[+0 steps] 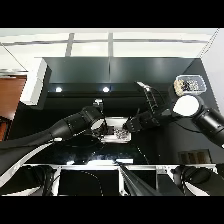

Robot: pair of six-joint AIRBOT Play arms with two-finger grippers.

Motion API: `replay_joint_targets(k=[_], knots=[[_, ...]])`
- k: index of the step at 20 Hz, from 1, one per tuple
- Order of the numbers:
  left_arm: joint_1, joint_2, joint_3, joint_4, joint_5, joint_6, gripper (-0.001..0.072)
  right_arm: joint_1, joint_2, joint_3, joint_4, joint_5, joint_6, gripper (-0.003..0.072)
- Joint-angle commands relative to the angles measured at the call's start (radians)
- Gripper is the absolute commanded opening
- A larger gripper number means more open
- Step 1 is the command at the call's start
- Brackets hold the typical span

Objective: Fold the box and place the chain.

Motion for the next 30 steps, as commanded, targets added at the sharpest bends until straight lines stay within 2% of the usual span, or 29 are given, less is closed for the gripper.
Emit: replay_joint_targets(k=[1, 2, 7, 11, 15, 16, 17, 18, 19, 22, 24, 27, 28, 30], knots=[[0.000, 0.000, 0.001, 0.000, 0.000, 0.000, 0.0026, 0.002, -0.010, -0.037, -0.010, -0.034, 0.000, 0.0287], [0.000, 0.000, 0.001, 0.000, 0.001, 0.000, 0.0026, -0.005, -0.010, -0.032, -0.018, -0.018, -0.001, 0.0336], [0.000, 0.000, 0.001, -0.027, 0.000, 0.000, 0.0026, -0.181, 0.072, 0.012, -0.146, 0.156, -0.001, 0.0335], [0.000, 0.000, 0.002, -0.035, 0.010, 0.000, 0.0027, -0.344, 0.198, 0.011, -0.177, 0.174, -0.001, 0.0335], [0.002, 0.000, 0.004, -0.035, 0.025, -0.088, 0.0031, -0.377, 0.225, 0.011, -0.180, 0.193, -0.002, 0.0335], [0.002, 0.000, 0.005, -0.042, 0.027, -0.095, 0.0128, -0.377, 0.225, 0.010, -0.180, 0.189, -0.002, 0.0335], [0.002, 0.001, 0.010, -0.051, 0.026, -0.095, 0.0417, -0.377, 0.225, 0.010, -0.180, 0.187, -0.002, 0.0335], [0.002, 0.001, 0.020, -0.053, 0.019, -0.093, 0.0635, -0.377, 0.225, 0.010, -0.180, 0.184, -0.002, 0.0335], [0.002, 0.003, 0.037, -0.050, 0.000, -0.076, 0.0678, -0.377, 0.225, 0.010, -0.180, 0.182, -0.002, 0.0334], [0.002, 0.050, 0.090, -0.048, -0.063, 0.140, 0.0679, -0.377, 0.225, 0.010, -0.181, 0.183, -0.002, 0.0335], [0.002, 0.130, 0.082, -0.004, -0.131, 0.289, 0.0679, -0.377, 0.225, 0.010, -0.181, 0.183, -0.002, 0.0335], [0.054, 0.283, -0.019, 0.208, -0.283, 0.360, 0.0679, -0.377, 0.225, 0.010, -0.181, 0.181, -0.001, 0.0335], [0.110, 0.347, -0.078, 0.205, -0.291, 0.410, 0.0679, -0.377, 0.225, 0.010, -0.181, 0.177, -0.001, 0.0334], [0.234, 0.481, -0.202, 0.114, -0.212, 0.514, 0.0679, -0.377, 0.225, 0.010, -0.181, 0.165, -0.001, 0.0335]])
